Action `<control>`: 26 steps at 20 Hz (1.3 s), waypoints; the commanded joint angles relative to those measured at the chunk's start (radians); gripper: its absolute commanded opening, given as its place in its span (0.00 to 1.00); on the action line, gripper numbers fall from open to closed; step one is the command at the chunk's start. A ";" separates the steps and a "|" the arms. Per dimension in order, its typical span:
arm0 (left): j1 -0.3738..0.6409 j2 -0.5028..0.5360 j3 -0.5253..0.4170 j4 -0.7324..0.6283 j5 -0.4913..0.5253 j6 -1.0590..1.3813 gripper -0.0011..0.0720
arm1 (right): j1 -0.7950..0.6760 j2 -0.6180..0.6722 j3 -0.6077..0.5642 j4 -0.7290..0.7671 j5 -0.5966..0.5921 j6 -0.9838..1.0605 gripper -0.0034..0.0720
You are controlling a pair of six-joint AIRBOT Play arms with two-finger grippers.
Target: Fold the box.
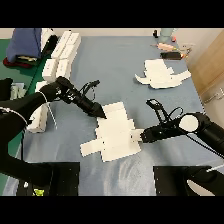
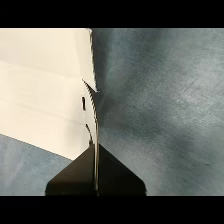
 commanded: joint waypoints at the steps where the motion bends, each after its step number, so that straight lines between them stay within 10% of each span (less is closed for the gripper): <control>1: -0.035 -0.014 0.000 -0.025 -0.010 0.068 0.40 | 0.002 0.001 0.000 0.002 0.000 0.001 0.05; 3: -0.039 -0.014 0.000 -0.026 -0.019 0.090 0.05 | 0.002 0.001 0.000 0.002 0.002 0.001 0.05; 6: -0.039 -0.014 0.000 -0.026 -0.050 0.120 0.04 | 0.002 0.001 0.000 0.002 0.002 0.001 0.06; 12: -0.041 -0.011 0.027 -0.034 -0.036 0.170 0.03 | -0.002 0.008 0.046 -0.298 0.037 0.276 0.75; 17: -0.149 0.163 0.028 0.066 0.188 0.377 0.03 | -0.002 0.010 0.249 -0.568 0.156 0.532 0.71; 20: -0.263 0.277 -0.040 0.089 0.345 0.465 0.03 | -0.002 0.009 0.346 -0.483 0.147 0.534 0.24; 26: -0.358 0.430 -0.216 0.084 0.606 0.593 0.03 | 0.002 -0.006 0.254 -0.251 0.142 0.476 0.06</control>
